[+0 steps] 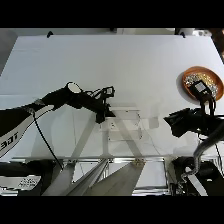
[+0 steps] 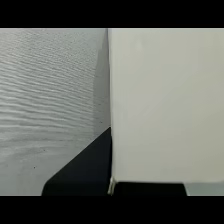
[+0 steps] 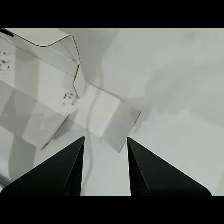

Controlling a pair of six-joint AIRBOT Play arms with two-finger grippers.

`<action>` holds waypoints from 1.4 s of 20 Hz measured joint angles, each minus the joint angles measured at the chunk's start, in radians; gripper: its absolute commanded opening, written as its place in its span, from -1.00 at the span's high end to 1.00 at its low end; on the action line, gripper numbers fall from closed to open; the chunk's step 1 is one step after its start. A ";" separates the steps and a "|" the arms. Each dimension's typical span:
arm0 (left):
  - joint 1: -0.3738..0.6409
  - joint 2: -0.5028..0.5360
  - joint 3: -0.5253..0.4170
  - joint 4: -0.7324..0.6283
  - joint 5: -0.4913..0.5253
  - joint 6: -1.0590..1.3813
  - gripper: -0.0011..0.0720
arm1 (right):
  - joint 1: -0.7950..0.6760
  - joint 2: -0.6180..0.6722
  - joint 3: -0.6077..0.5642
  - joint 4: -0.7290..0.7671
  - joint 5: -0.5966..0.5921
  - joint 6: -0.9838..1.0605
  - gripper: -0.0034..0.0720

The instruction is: Fold the box and place the chain.

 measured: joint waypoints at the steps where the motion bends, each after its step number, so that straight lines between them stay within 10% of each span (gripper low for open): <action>1: 0.000 0.000 0.000 0.000 0.000 -0.001 0.94 | 0.000 0.000 0.000 0.000 -0.003 -0.001 0.12; 9: 0.000 0.000 0.000 -0.002 0.000 -0.002 0.94 | 0.000 0.000 0.000 0.000 -0.015 -0.054 0.15; 13: 0.000 0.000 0.000 -0.002 0.000 -0.005 0.94 | 0.000 0.000 0.000 0.000 -0.016 -0.156 0.87; 24: 0.000 0.000 0.000 -0.002 0.000 -0.003 0.94 | 0.160 -0.030 -0.060 0.124 0.105 -0.571 0.86; 25: 0.000 0.000 0.000 -0.002 0.000 -0.003 0.94 | 0.205 -0.033 -0.082 0.119 0.100 -0.581 0.58; 27: 0.000 0.000 0.000 -0.003 0.000 -0.003 0.94 | 0.313 -0.037 -0.131 0.071 0.059 -0.588 -0.85; 28: 0.000 0.000 0.000 -0.002 0.000 -0.003 0.94 | 0.361 -0.037 -0.153 0.035 0.029 -0.581 -0.86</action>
